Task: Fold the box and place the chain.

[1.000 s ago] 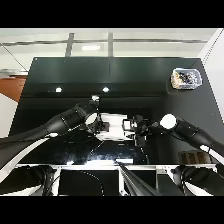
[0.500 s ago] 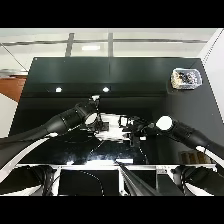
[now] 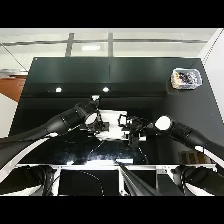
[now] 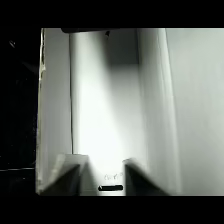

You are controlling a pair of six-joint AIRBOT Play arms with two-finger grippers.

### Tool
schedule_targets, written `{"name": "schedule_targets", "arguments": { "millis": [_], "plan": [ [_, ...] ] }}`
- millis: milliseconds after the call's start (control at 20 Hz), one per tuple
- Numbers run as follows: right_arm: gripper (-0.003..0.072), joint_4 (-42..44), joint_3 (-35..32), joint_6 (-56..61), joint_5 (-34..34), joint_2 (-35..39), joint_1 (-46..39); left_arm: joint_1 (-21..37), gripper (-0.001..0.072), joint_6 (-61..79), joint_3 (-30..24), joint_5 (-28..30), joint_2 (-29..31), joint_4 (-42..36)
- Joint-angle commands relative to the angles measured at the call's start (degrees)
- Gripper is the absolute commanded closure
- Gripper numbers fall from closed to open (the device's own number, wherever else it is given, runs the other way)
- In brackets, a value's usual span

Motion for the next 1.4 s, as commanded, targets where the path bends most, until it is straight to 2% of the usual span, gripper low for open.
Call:
{"name": "schedule_targets", "arguments": {
  "millis": [0,100,200,350,450,550,650,850,1050,1200,1350],
  "plan": [
    [0.0631,-0.52,0.04,2.27,-0.55,0.52,-0.11,0.0,0.0682,0.09,0.04,0.0,0.02,-0.28],
    [0.0634,-5.97,0.07,13.11,0.52,3.63,-1.31,0.0,0.0682,0.09,0.04,0.0,0.02,-0.26],
    [0.0651,-13.86,0.07,27.43,5.88,9.05,-5.27,0.0,0.0682,0.09,0.04,0.02,0.02,-0.26],
    [0.0651,-20.31,0.07,46.58,17.16,17.2,-16.5,0.0,0.0682,0.07,0.04,0.0,0.02,-0.26],
    [0.0651,-22.93,0.04,59.36,21.97,18.86,-25.83,0.02,0.0681,0.09,0.04,0.0,0.02,-0.26],
    [0.0652,-22.51,-1.14,69.66,22.1,18.75,-34.18,0.02,0.0681,0.07,0.04,0.0,0.02,-0.28],
    [0.0651,-22.27,-3.96,76.83,19.32,18.18,-39.34,0.02,0.0681,0.07,0.04,0.0,0.02,-0.28],
    [0.0651,-13.05,-8.31,77.07,20.98,10.93,-38.84,0.02,0.0681,0.07,0.04,0.0,0.02,-0.31],
    [0.0651,-5.16,-8.48,74.55,18.14,3.21,-29.44,0.02,0.0681,0.07,0.04,0.0,0.02,-0.31],
    [0.0651,0.44,-8.41,73.26,15.15,1.16,-24.06,0.02,0.0681,0.07,0.04,-0.02,0.02,-0.31],
    [0.065,1.99,-7.78,72.19,16.17,1.16,-22.71,0.02,0.0681,0.07,0.04,0.0,0.02,-0.48]
  ]
}}
